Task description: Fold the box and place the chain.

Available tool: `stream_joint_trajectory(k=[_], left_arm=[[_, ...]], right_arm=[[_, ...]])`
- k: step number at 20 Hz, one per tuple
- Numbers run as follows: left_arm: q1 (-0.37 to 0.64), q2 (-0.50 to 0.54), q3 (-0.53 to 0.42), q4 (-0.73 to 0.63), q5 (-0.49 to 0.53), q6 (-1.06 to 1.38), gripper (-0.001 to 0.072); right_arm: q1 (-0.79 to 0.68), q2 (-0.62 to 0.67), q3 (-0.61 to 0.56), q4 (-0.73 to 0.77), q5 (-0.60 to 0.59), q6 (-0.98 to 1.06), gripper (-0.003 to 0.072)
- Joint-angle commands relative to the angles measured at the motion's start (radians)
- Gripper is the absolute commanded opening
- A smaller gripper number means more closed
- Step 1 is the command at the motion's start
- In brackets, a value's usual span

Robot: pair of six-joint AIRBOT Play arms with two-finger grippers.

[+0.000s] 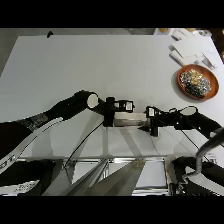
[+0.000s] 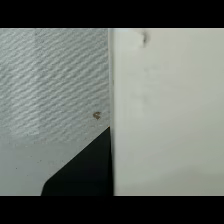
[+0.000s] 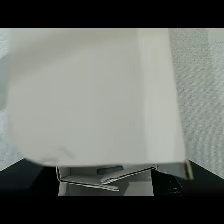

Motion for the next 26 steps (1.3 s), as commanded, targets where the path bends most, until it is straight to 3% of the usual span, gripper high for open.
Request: stream_joint_trajectory(k=[1,12,15,26], left_arm=[[0.000,0.000,0.000,0.002,-0.002,0.000,0.0011],[0.000,0.000,0.000,0.002,-0.002,0.000,0.0011],[0.000,0.000,0.000,0.002,-0.002,0.000,0.0011],[0.000,0.000,0.000,0.002,-0.002,0.000,0.0011]], right_arm=[[-0.005,-0.001,0.001,0.000,0.008,0.000,0.0389],[0.069,-0.001,0.001,0.000,-0.045,-0.006,0.0393],[0.069,-0.001,0.001,0.000,-0.045,-0.002,0.0325],[0.069,0.000,0.001,0.000,-0.045,0.000,0.0337]])
